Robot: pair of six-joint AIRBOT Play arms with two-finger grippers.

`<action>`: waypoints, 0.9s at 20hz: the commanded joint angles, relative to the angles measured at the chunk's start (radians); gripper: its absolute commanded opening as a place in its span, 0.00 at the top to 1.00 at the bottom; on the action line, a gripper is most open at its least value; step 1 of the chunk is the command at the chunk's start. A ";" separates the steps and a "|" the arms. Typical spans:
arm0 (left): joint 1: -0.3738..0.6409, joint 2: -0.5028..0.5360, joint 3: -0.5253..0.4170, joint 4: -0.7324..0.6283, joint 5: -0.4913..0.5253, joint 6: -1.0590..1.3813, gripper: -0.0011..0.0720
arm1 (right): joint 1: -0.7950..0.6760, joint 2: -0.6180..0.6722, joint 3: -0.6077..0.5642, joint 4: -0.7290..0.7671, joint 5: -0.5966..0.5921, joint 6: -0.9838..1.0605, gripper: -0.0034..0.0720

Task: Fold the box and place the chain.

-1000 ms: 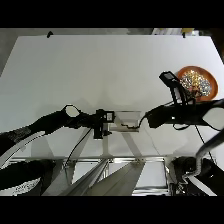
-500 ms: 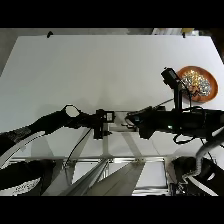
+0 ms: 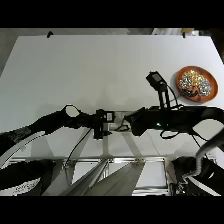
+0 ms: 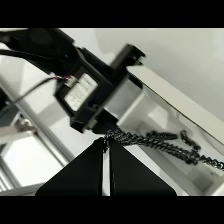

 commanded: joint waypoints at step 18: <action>0.000 0.000 0.000 0.000 -0.002 0.000 0.71 | -0.360 -0.158 0.176 -0.301 0.204 -0.029 0.93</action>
